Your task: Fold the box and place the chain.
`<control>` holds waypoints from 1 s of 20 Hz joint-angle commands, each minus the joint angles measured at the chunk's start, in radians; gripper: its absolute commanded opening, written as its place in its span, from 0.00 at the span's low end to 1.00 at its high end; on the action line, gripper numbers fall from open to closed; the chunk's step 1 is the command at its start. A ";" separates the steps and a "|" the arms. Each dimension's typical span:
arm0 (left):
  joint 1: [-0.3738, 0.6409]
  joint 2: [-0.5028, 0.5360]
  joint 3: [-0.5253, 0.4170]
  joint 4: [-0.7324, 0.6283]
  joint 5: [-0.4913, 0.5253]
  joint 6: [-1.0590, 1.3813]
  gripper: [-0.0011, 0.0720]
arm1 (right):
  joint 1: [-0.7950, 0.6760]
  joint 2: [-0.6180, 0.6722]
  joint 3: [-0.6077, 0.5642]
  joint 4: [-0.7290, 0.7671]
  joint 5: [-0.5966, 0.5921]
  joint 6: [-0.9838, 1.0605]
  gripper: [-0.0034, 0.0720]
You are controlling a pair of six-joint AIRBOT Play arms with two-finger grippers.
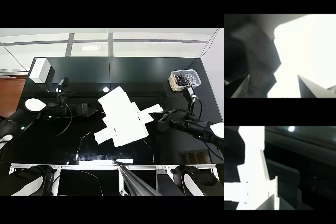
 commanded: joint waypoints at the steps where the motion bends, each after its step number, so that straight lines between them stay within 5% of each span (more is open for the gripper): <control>1: -0.007 -0.149 -0.001 -0.195 -0.090 0.100 0.98 | 0.003 0.016 -0.033 0.029 -0.032 -0.029 0.06; 6: -0.007 -0.329 0.032 -0.484 -0.259 0.450 0.98 | 0.003 0.016 -0.033 0.063 -0.024 -0.029 0.06; 10: -0.009 -0.420 0.118 -0.465 -0.303 0.477 0.98 | 0.003 0.016 -0.033 0.063 -0.013 -0.019 0.06; 15: -0.016 -0.550 0.233 -0.455 -0.595 0.670 0.97 | 0.003 0.016 -0.033 0.061 -0.014 -0.002 0.06; 18: -0.032 -0.601 0.320 -0.294 -0.631 0.673 0.94 | 0.003 0.016 -0.033 0.058 -0.018 0.010 0.06; 20: -0.033 -0.602 0.356 -0.203 -0.630 0.673 0.75 | 0.003 0.016 -0.033 0.058 -0.018 0.011 0.06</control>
